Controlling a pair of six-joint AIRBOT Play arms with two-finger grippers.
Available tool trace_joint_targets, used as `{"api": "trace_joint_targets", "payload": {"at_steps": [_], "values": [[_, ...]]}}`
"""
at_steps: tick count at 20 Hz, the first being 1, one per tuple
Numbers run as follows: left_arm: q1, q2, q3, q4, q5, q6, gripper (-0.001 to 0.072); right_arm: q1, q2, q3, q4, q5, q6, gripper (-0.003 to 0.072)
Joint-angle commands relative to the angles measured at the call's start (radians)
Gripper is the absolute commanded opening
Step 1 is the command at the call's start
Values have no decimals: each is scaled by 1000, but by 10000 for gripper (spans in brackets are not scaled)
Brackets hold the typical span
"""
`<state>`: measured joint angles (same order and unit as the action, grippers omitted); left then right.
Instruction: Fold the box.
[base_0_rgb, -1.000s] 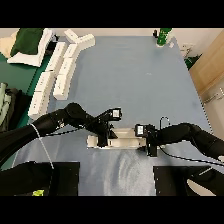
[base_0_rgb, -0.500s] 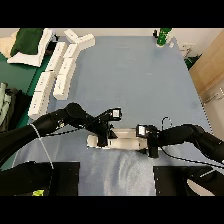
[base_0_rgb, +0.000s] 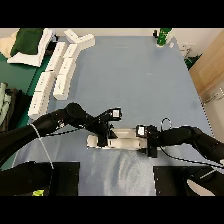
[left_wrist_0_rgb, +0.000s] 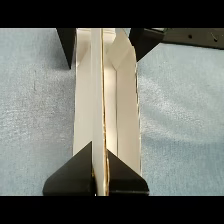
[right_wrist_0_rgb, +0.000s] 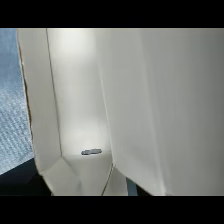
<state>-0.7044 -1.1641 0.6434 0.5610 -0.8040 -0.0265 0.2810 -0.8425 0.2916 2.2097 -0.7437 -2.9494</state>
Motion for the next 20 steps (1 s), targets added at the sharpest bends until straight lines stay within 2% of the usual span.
{"api": "trace_joint_targets", "payload": {"at_steps": [1, 8, 9, 10, 11, 20], "values": [[0, 0, 0, 0, 0, 0, 14, 1, -4, -2, -2, 29, -3, 696], [0, 0, 0, 0, 0, 0, 14, 2, 56, -2, 13, -10, -4, 694], [0, 0, 0, 0, 0, 0, 14, 2, 56, -3, 14, -12, -12, 690], [0, 0, 0, 0, 0, 0, 14, 2, 51, -3, 18, -16, -25, 638], [0, 0, 0, 0, 0, 0, 14, 2, 45, -3, 24, -16, -36, 627], [0, 0, 0, 0, 0, 0, 14, 43, 7, -5, 20, -3, -37, 627]]}}
